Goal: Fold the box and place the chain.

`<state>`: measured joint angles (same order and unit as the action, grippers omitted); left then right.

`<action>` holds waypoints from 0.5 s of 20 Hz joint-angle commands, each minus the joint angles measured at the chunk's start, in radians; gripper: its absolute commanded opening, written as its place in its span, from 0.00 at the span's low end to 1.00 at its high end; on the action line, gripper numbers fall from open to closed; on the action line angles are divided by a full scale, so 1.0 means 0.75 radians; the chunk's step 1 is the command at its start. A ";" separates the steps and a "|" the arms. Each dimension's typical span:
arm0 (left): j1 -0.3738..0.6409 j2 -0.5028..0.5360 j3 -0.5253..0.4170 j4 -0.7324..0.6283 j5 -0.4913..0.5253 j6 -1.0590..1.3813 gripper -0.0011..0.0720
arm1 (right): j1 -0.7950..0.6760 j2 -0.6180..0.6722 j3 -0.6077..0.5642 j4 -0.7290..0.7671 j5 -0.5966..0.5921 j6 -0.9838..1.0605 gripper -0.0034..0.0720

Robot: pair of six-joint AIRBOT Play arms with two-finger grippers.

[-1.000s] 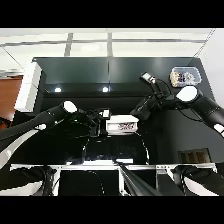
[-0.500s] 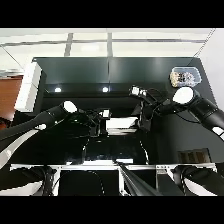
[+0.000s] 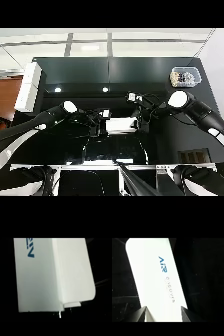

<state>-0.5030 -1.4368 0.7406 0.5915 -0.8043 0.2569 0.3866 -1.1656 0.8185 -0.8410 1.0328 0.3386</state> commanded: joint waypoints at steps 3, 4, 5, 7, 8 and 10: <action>-0.001 -0.001 0.001 0.001 0.000 0.001 0.50 | 0.003 -0.001 -0.009 -0.001 -0.003 -0.005 0.67; -0.001 -0.001 0.001 0.001 0.000 0.001 0.50 | 0.003 -0.001 -0.009 -0.002 -0.003 -0.004 0.58; -0.001 -0.001 0.001 0.001 0.000 0.001 0.50 | 0.003 -0.001 -0.009 -0.002 0.001 -0.004 0.39; -0.001 -0.001 0.001 0.001 0.000 0.001 0.50 | 0.003 -0.001 -0.009 -0.002 0.000 -0.004 0.38; -0.001 -0.001 0.001 0.001 -0.001 0.001 0.50 | 0.003 -0.001 -0.009 -0.002 0.000 -0.004 0.37; -0.001 -0.001 0.001 0.001 -0.001 0.001 0.50 | 0.003 -0.001 -0.009 -0.002 0.001 -0.004 0.37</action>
<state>-0.5030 -1.4368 0.7406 0.5919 -0.8043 0.2569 0.3878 -1.1656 0.8116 -0.8413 1.0313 0.3355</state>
